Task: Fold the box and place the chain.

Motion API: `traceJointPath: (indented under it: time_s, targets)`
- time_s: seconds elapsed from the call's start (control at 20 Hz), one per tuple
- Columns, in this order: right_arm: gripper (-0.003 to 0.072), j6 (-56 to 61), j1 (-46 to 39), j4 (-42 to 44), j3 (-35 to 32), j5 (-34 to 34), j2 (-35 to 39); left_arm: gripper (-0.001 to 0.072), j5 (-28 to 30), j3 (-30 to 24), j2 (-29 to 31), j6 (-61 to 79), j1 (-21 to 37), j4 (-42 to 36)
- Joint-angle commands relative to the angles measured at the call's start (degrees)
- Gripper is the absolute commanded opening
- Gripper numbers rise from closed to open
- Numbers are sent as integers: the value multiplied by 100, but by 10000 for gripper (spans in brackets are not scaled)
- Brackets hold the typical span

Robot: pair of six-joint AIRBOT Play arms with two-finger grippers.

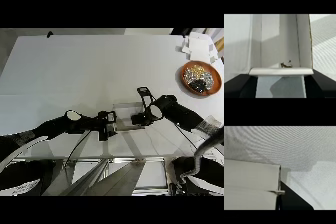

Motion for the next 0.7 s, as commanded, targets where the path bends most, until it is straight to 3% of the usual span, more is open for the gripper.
traceJointPath:
  time_s: [0.0,0.4,0.45,0.55,0.65]
  targets:
    - [129,7,2,2,-31,-55,-13,150,4,2,4,-2,2,15]
    - [135,7,2,7,-31,-15,-192,150,4,0,4,-2,2,15]
    - [122,7,2,9,-31,-15,-192,150,4,0,4,-2,2,15]
    - [19,4,2,9,-31,-13,-192,150,4,2,4,-2,2,15]
    - [16,4,2,11,-31,-2,-192,150,4,0,4,-2,2,15]
